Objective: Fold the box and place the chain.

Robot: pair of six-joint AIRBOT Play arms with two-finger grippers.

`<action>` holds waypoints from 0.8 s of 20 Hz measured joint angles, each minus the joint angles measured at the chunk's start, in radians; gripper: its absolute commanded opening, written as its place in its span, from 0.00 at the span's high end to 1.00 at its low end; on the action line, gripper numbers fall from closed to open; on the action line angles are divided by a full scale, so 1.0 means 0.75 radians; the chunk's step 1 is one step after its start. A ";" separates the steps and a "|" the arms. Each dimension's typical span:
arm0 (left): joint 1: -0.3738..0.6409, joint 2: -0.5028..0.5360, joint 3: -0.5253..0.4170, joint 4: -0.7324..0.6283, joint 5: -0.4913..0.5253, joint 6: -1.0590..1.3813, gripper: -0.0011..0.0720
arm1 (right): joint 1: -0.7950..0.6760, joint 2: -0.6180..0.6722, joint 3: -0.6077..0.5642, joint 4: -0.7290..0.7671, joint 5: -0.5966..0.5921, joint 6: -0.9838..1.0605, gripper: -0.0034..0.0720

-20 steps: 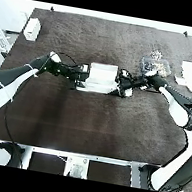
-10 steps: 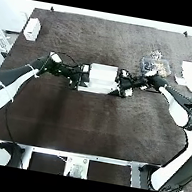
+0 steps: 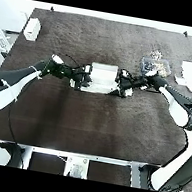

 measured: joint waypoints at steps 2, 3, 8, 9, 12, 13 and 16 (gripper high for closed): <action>0.000 -0.001 0.000 -0.020 0.000 0.014 0.60 | 0.000 0.000 0.000 0.000 0.000 0.000 0.17; 0.000 -0.001 0.000 -0.026 -0.002 0.019 0.59 | 0.000 0.000 0.000 0.001 0.000 0.000 0.17; -0.001 -0.001 0.000 -0.041 -0.016 0.026 0.39 | 0.001 0.000 0.000 0.000 0.001 -0.001 0.17; -0.001 -0.001 0.000 -0.042 -0.017 0.026 0.37 | 0.001 0.000 0.000 0.000 0.001 -0.001 0.17; -0.001 -0.002 0.000 -0.048 -0.021 0.011 0.14 | 0.000 0.000 0.000 0.000 -0.001 0.001 0.17; -0.001 -0.002 0.000 -0.048 -0.021 0.005 0.14 | 0.000 0.000 0.000 -0.001 -0.001 0.001 0.17; -0.001 -0.002 0.000 -0.049 -0.021 -0.014 0.14 | 0.000 0.000 0.000 -0.001 -0.001 0.001 0.17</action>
